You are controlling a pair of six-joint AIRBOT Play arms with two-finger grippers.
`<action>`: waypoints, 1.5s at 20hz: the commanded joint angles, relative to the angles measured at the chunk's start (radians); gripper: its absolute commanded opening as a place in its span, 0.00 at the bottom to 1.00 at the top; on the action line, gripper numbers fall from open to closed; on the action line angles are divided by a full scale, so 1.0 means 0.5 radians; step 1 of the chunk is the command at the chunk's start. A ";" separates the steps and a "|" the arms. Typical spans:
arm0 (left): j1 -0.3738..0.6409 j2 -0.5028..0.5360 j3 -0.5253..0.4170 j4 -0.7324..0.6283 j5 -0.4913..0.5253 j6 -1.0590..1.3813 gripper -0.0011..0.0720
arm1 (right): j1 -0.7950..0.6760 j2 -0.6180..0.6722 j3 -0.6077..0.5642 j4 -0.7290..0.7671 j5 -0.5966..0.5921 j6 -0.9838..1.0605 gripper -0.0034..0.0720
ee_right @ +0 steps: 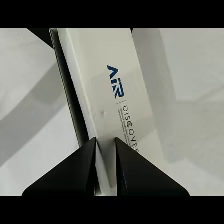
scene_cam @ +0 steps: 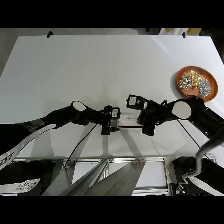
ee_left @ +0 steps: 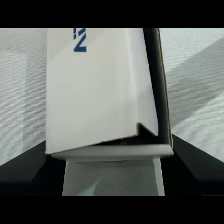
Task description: Fold the box and place the chain.
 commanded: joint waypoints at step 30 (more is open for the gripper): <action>0.000 0.000 0.002 0.006 -0.004 0.005 0.55 | 0.113 -0.007 -0.046 0.167 0.025 0.082 0.06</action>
